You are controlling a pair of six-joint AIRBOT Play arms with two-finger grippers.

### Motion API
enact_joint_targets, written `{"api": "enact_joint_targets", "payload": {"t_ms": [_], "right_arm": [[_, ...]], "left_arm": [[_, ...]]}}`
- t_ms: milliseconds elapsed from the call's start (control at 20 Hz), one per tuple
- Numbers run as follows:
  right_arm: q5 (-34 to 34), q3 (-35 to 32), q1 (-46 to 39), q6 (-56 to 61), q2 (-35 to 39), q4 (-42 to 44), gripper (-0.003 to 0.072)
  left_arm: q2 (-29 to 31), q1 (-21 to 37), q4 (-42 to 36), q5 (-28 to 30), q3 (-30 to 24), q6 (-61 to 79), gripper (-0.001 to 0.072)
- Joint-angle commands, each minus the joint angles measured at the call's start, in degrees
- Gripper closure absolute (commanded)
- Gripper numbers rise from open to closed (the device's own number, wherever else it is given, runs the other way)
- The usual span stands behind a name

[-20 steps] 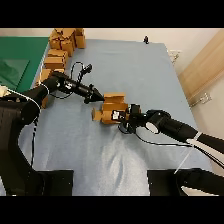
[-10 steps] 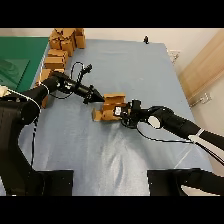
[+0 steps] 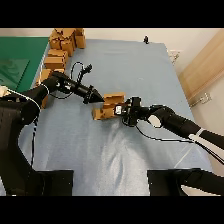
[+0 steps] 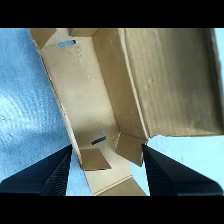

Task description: Fold the box.

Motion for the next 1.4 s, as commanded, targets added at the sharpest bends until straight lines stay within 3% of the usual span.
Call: {"api": "enact_joint_targets", "payload": {"t_ms": [0, 1050, 1250, 1350], "right_arm": [[-1.0, 0.0, 0.0, -0.2, -0.2, 0.1, 0.0003], [-2.7, 2.2, -0.7, -1.7, -2.8, 1.1, 0.0004], [3.1, 5.1, -1.5, -4.5, -5.4, 8.1, 0.0028], [4.4, 5.9, -2.3, -12.8, -5.6, 16.2, 0.0093]], "left_arm": [[0.0, 0.0, 0.5, 0.1, 0.1, -0.6, 0.0695], [0.0, 0.0, 1.3, 0.0, 0.1, -1.5, 0.0695], [0.0, 0.1, 1.3, 0.0, 0.1, -1.5, 0.0695], [0.0, 0.1, 1.3, 0.0, 0.1, -1.6, 0.0695]]}}
